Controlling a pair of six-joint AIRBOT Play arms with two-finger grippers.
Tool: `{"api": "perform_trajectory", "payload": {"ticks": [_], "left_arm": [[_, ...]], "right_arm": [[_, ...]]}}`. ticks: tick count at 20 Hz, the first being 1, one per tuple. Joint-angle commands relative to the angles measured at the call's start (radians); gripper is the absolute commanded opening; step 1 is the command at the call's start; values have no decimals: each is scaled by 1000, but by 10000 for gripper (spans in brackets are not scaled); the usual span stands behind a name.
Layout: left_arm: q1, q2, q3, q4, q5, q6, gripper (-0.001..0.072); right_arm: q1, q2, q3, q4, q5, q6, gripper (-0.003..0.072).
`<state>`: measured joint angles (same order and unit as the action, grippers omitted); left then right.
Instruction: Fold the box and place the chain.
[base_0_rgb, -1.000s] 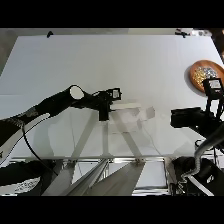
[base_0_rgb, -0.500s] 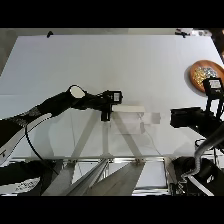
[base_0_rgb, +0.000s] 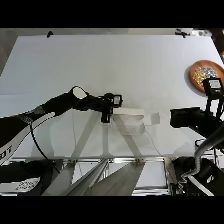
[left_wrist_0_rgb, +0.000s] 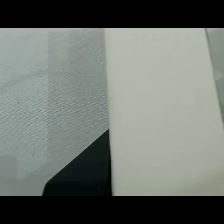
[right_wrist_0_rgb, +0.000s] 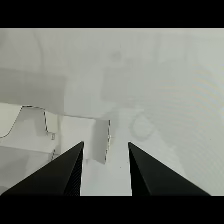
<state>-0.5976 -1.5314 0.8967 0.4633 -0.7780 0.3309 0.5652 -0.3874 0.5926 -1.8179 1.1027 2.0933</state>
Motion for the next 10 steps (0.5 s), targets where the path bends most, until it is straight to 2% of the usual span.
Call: {"api": "perform_trajectory", "payload": {"ticks": [1, 10], "left_arm": [[1, -5, 0, 1, 12, 5, 7], [1, -5, 0, -2, 24, -34, 10]], "right_arm": [[0, 0, 0, 1, 0, 0, 322], [0, 0, 0, 0, -5, 0, 322]]}}
